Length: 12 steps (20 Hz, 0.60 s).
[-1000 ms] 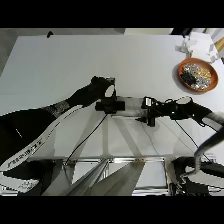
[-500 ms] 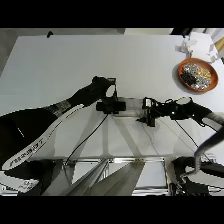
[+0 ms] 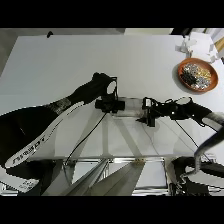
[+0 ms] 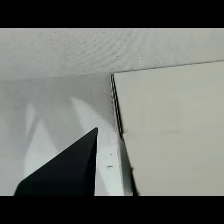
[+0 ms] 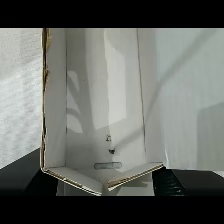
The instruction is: Fold the box and place the chain.
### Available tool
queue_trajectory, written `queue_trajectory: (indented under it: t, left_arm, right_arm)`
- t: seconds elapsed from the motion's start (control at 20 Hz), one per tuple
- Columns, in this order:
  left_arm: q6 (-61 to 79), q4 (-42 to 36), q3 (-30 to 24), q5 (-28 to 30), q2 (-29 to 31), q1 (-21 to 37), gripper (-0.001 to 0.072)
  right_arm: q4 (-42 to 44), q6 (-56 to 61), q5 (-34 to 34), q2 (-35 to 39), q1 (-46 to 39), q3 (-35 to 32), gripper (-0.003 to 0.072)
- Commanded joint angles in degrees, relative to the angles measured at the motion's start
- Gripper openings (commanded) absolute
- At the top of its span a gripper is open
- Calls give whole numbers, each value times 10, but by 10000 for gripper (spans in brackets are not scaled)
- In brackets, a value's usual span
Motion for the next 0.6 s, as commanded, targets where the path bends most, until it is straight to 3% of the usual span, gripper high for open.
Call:
queue_trajectory:
  t: [0.0,0.55]
  left_arm:
    - [14,2,24,-18,-7,1,231]
    - [9,6,24,9,-37,-18,201]
  right_arm:
    - [0,0,0,0,0,0,324]
    - [0,0,0,0,0,0,324]
